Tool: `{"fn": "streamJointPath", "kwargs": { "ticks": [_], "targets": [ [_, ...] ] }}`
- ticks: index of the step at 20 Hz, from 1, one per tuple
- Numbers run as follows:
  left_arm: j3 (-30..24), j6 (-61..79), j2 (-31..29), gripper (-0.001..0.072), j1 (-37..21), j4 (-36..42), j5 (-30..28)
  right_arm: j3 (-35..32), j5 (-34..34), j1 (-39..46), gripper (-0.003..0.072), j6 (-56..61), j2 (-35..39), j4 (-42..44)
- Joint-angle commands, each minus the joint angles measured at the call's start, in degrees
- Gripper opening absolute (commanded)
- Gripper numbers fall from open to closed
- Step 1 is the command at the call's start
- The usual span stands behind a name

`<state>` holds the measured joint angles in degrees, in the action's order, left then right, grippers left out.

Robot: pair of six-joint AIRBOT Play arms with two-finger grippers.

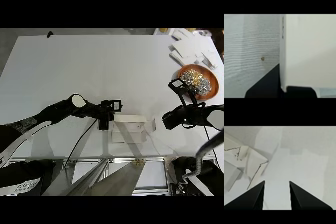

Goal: Fold the box and place the chain.

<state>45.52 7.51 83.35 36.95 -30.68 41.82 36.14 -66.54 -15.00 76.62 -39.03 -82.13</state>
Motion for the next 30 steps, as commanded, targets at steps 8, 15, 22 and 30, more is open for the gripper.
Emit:
{"fn": "streamJointPath", "kwargs": {
  "ticks": [8,15,22,30],
  "targets": [
    [0.0,0.2,1.6,0.0008,0.0,3.2,-0.5,0.0,-0.1,0.0,0.0341,-0.2,0.1,0.1],
    [0.0,0.1,1.5,0.0011,0.0,3.2,-0.5,0.0,-0.1,0.0,0.0341,-0.2,0.1,0.1],
    [0.0,0.0,1.5,0.0011,0.1,3.2,-0.4,0.0,-0.1,0.0,0.0341,-0.2,0.1,0.1],
    [0.0,-3.4,1.3,0.0008,0.7,3.0,2.6,0.0,-0.2,0.0,0.034,-1.2,0.1,1.4]
  ]
}}
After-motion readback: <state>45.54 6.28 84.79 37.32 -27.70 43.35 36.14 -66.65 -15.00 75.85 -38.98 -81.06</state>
